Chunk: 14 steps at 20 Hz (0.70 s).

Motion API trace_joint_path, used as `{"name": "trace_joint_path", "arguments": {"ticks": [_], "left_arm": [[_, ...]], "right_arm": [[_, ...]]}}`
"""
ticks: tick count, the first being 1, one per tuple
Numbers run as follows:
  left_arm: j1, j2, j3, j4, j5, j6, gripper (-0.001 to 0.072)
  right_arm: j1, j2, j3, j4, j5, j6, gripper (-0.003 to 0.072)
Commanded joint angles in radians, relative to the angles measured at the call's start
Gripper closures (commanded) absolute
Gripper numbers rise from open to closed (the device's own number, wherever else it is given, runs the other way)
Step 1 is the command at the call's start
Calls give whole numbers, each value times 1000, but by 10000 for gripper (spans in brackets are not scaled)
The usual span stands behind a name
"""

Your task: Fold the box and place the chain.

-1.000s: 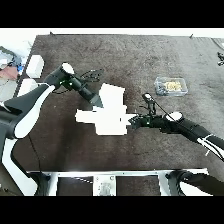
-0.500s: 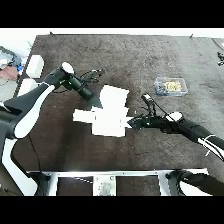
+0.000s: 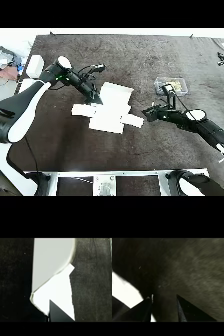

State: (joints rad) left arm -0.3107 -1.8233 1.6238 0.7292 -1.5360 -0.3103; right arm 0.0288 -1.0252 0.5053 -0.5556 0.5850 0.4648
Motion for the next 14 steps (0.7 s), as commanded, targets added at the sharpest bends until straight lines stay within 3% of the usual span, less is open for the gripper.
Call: {"name": "trace_joint_path", "arguments": {"ticks": [1, 3, 7, 10, 14], "left_arm": [[1, 46, -31, 1, -4, 108, 703], [1, 106, -120, 7, 53, 171, 703], [10, 256, -345, 10, 272, 294, 703], [74, 295, -418, -60, 282, 390, 703], [145, 286, -422, -74, 269, 428, 703]], "right_arm": [[-31, 32, -1, -10, -8, 2, 333], [-31, 32, -1, -10, -10, 2, 333], [-31, 32, -1, -9, -10, 2, 333], [-31, 32, -1, -9, -10, 2, 333], [-30, 32, -1, 10, -10, 2, 333]]}}
